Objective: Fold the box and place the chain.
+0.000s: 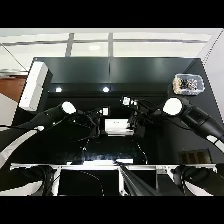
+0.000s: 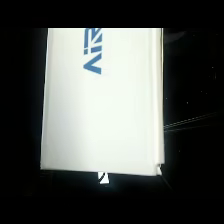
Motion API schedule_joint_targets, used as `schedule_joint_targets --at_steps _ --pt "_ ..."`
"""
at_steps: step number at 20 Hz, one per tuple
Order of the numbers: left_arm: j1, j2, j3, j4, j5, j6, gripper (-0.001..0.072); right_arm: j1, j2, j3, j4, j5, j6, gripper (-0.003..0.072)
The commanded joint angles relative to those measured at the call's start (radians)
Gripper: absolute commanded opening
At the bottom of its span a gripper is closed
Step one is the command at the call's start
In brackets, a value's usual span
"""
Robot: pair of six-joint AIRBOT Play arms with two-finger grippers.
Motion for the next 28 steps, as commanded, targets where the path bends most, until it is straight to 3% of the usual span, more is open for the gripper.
schedule_joint_targets --at_steps 1,10,17,18,19,20,24,28 --pt "0.000 0.000 0.000 0.000 0.000 0.001 0.0371 0.001 -0.001 -0.013 -0.001 0.000 0.002 0.0267" --pt "0.000 -0.001 0.000 0.000 0.000 0.001 0.0371 0.029 0.005 -0.030 0.004 -0.027 0.048 0.0268" --pt "0.000 -0.001 0.000 0.001 0.000 0.001 0.0371 -0.001 0.130 -0.017 -0.005 0.024 0.225 0.0265" --pt "0.000 -0.001 0.000 0.001 0.000 0.001 0.0372 -0.020 0.146 -0.017 -0.004 0.045 0.290 0.0201" --pt "0.000 -0.001 0.000 0.001 0.000 0.001 0.0372 -0.045 0.156 -0.017 -0.004 0.072 0.358 0.0066" --pt "0.000 -0.001 0.000 0.000 0.000 0.001 0.0372 -0.072 0.159 -0.017 -0.003 0.105 0.442 0.0039" --pt "0.000 -0.001 0.000 0.001 0.004 0.001 0.0372 -0.129 0.153 -0.018 0.094 0.088 0.783 0.0039" --pt "0.000 -0.001 0.000 0.000 0.008 0.001 0.0372 -0.125 0.071 -0.021 0.291 0.030 0.929 0.0038"
